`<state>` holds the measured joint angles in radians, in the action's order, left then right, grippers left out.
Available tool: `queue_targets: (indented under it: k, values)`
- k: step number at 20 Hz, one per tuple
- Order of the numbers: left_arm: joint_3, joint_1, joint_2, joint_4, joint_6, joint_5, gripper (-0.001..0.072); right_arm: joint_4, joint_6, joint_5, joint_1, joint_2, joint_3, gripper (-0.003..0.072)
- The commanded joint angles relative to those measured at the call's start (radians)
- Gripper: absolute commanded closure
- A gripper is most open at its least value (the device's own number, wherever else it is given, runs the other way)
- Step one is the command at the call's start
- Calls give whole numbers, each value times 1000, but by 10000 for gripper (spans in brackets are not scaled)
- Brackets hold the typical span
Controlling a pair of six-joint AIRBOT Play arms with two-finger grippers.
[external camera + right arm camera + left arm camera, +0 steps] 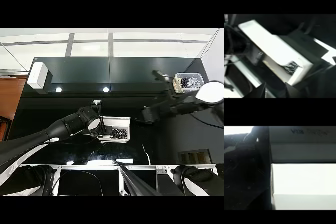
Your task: Fold the box and place the chain.
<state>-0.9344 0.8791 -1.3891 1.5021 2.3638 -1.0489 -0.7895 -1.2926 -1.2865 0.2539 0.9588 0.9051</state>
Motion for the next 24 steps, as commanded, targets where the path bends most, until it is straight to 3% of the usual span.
queue_targets:
  k: [1, 8, 9, 10, 11, 15, 19, 22, 24]
  values:
    - [1, -1, 0, 0, 0, 0, 684, -87, -13, -56, -98, -91, 0, 388]
    - [-8, -2, 0, 2, 24, -3, 665, -83, -14, -68, -103, -117, 0, 389]
    - [-18, 0, 0, 2, 24, -10, 480, -83, -14, -68, -103, -117, 0, 389]
    - [-35, 0, 2, 1, 24, -19, 212, -83, -14, -68, -103, -117, 0, 389]
    - [-53, 0, 7, 6, 24, -34, 143, -83, -13, -68, -103, -117, 0, 389]
    - [-85, 21, 88, 100, -46, -90, 143, -85, -13, -68, -103, -117, 0, 389]
    - [-77, 79, 238, 251, -259, -296, 143, -126, -13, -68, -104, -117, 0, 389]
    - [39, 83, 420, 407, -290, -362, 143, -129, -13, -64, -104, -117, -1, 388]
    - [163, -27, 544, 357, -298, -312, 143, -129, -13, -59, -104, -117, -1, 389]
